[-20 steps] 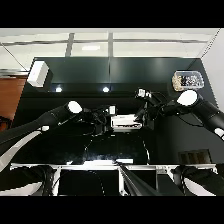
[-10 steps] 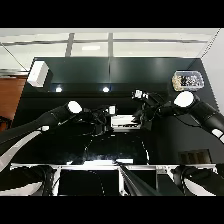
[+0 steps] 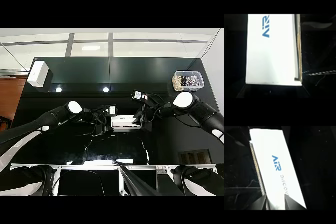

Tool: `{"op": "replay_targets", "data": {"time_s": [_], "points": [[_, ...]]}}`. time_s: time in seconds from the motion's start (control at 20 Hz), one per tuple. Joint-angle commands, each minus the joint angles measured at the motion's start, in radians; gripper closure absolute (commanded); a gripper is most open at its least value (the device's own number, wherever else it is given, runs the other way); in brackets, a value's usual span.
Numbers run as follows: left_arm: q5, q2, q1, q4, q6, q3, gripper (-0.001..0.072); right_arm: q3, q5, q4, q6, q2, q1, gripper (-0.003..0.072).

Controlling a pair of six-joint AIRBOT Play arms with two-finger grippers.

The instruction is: Fold the box and place the chain.

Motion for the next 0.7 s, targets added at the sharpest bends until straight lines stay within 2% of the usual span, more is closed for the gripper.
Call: {"op": "replay_targets", "data": {"time_s": [0.0, 0.35, 0.65], "points": [[0.0, 0.0, 0.0, 0.0, 0.0, 0.0, 0.0226, -0.001, 0.004, -0.007, 0.006, -0.001, 0.001, 0.045], [0.0, 0.0, 0.0, 0.0, 0.0, 0.0, 0.0226, -0.002, 0.003, -0.008, 0.01, -0.001, 0.008, 0.0451], [0.0, 0.0, 0.0, 0.0, 0.0, 0.0, 0.0226, -0.056, -0.037, -0.007, 0.014, 0.0, 0.031, 0.0448]]}}
